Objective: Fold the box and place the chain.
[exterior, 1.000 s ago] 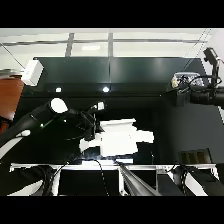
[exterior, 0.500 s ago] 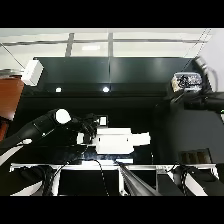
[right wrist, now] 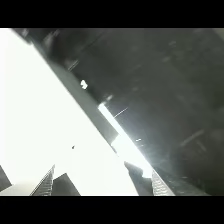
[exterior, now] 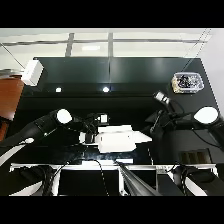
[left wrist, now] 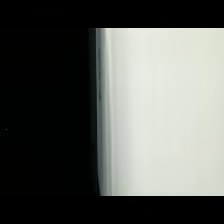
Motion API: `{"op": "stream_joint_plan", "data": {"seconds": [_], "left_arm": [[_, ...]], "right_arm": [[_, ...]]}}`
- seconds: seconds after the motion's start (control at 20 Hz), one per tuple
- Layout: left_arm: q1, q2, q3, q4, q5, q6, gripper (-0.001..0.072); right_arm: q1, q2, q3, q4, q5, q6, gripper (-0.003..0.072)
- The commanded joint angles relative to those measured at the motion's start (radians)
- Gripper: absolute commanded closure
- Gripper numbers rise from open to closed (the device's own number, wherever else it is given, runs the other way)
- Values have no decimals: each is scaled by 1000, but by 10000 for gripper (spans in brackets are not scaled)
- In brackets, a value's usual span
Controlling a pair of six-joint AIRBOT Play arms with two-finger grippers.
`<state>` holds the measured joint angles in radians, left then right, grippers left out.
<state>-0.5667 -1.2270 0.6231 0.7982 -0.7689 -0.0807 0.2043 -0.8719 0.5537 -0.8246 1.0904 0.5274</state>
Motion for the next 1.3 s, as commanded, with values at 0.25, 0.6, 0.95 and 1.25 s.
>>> {"op": "stream_joint_plan", "data": {"seconds": [0.25,0.6,0.95,1.25], "left_arm": [[0,-1,0,-3,-2,-9,682],[0,-1,0,-3,-6,-9,682],[0,-1,0,-3,-6,-9,681],[0,-1,0,-3,-19,-9,681]], "right_arm": [[227,0,-132,-126,-42,-141,-10],[261,-24,-134,-64,-57,-299,-10],[402,-62,-134,-31,-171,-303,-9],[409,-66,-126,61,-355,-286,-10]]}}
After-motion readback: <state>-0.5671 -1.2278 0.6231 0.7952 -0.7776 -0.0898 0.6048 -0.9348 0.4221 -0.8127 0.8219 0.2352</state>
